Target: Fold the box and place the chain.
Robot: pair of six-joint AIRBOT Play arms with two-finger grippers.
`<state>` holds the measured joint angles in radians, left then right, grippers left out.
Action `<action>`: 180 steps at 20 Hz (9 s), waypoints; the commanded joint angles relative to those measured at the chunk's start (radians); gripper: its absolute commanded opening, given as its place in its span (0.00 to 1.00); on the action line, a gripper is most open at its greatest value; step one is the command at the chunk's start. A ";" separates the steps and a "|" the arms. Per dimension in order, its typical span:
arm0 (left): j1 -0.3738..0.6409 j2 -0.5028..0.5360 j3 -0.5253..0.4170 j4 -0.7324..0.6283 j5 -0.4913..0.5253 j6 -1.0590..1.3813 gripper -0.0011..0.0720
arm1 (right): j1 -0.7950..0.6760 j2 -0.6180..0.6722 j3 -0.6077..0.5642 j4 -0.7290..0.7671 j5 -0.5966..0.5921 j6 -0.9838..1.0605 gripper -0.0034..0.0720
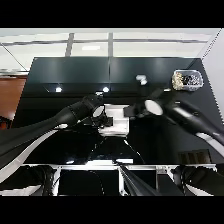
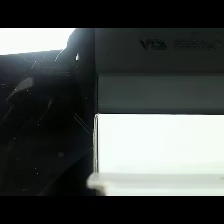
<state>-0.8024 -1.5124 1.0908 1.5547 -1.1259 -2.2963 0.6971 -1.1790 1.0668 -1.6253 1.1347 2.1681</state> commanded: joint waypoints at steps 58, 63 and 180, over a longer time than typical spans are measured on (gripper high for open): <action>0.001 -0.001 0.000 0.000 -0.010 -0.001 0.05 | -1.015 -0.112 0.996 0.623 0.056 -0.744 0.07; 0.001 -0.001 0.000 0.000 -0.010 -0.001 0.05 | -1.015 0.004 0.996 0.741 0.155 -0.766 0.07; 0.000 -0.001 0.000 -0.004 -0.011 -0.001 0.05 | -0.464 -0.372 0.012 -0.072 -0.255 0.154 0.61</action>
<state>-0.8024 -1.5124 1.0908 1.5505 -1.1366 -2.2974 0.2321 -1.5455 1.0763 -1.7149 0.8570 2.2810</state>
